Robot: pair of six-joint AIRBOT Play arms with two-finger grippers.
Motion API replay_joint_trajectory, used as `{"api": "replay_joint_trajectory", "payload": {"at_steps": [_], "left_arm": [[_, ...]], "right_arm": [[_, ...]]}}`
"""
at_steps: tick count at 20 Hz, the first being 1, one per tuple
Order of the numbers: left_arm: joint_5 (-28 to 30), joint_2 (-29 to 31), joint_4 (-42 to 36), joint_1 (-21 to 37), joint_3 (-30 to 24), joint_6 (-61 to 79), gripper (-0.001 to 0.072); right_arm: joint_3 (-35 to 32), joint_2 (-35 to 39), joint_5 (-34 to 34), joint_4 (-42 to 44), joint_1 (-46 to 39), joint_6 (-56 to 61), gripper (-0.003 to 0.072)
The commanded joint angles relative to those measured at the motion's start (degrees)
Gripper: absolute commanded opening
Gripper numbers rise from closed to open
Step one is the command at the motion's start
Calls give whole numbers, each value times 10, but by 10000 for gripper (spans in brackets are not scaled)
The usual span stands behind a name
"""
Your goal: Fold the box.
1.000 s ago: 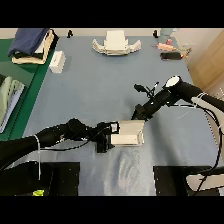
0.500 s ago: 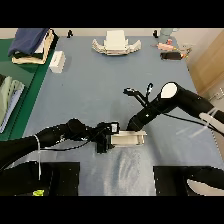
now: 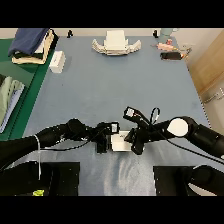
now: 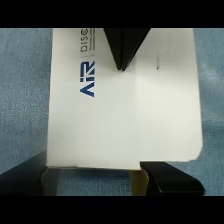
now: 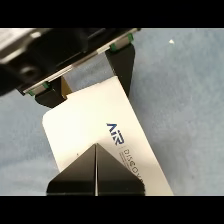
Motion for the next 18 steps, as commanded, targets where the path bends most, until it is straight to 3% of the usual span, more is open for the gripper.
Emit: {"api": "replay_joint_trajectory", "payload": {"at_steps": [1, 7, 9, 10, 11, 12, 15, 17, 18], "left_arm": [[0, 0, 0, 0, 0, 0, 464], [0, 0, 0, 0, 0, 0, 464], [0, 0, 0, 0, 0, 0, 465], [0, 0, 0, 0, 0, 0, 465], [0, 0, 0, 0, 0, 0, 465], [0, 0, 0, 0, 0, 0, 464], [0, 0, 0, 0, 0, 0, 464], [0, 0, 0, 0, 0, 0, 464], [0, 0, 0, 0, 0, 0, 465]], "right_arm": [[-28, 30, -73, -48, 41, -10, 6], [-28, 51, -83, -100, 89, -11, 21], [-28, 77, -83, -127, 111, -30, 66], [-30, 87, -85, -146, 121, -36, 139], [-32, 93, -87, -168, 125, -42, 301], [-38, 94, -89, -186, 124, -60, 351], [-52, 82, -127, -241, 123, -75, 352], [-53, 66, -143, -248, 123, -75, 454], [-53, 60, -148, -247, 123, -77, 453]]}}
